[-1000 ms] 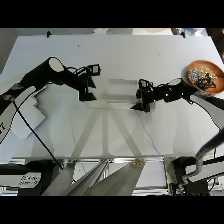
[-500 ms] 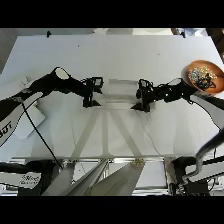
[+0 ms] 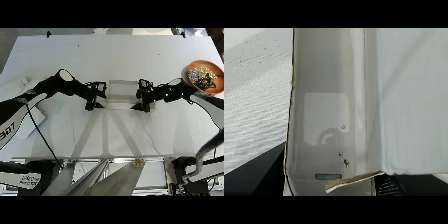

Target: Fold the box and place the chain.

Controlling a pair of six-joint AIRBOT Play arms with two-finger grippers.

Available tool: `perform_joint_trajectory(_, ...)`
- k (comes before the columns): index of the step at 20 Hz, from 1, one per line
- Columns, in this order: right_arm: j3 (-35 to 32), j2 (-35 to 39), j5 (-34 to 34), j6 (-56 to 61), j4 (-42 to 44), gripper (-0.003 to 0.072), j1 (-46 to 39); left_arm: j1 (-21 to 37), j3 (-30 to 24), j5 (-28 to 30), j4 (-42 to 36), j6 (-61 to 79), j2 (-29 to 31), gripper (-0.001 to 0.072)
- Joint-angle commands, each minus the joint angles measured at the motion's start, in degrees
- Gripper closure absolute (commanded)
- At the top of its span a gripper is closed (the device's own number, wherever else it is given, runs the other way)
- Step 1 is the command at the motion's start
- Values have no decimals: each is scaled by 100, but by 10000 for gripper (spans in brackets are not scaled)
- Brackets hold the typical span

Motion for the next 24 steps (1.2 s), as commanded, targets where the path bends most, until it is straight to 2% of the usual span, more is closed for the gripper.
perform_joint_trajectory(1,4,-2,0,2,2,226,4,-33,-2,227,-118,131,-28,221)
perform_joint_trajectory(4,4,-2,0,2,2,226,4,-33,-2,719,-118,170,-28,223)
perform_joint_trajectory(6,4,-2,0,2,2,226,4,-35,-2,852,-120,304,-28,230)
perform_joint_trajectory(9,4,-2,0,4,2,226,4,-35,-2,789,-120,302,-28,439)
perform_joint_trajectory(14,4,-2,0,4,2,226,4,-35,-4,343,-122,302,-28,442)
perform_joint_trajectory(17,4,-2,0,2,2,226,4,-35,-7,354,-164,345,-31,443)
perform_joint_trajectory(18,4,-2,0,2,2,226,4,-37,-7,354,-166,422,-31,461)
perform_joint_trajectory(19,4,-2,0,2,2,226,4,-52,-7,365,-166,437,-31,514)
perform_joint_trajectory(24,4,-2,0,4,2,226,4,-212,-9,750,-400,531,-61,498)
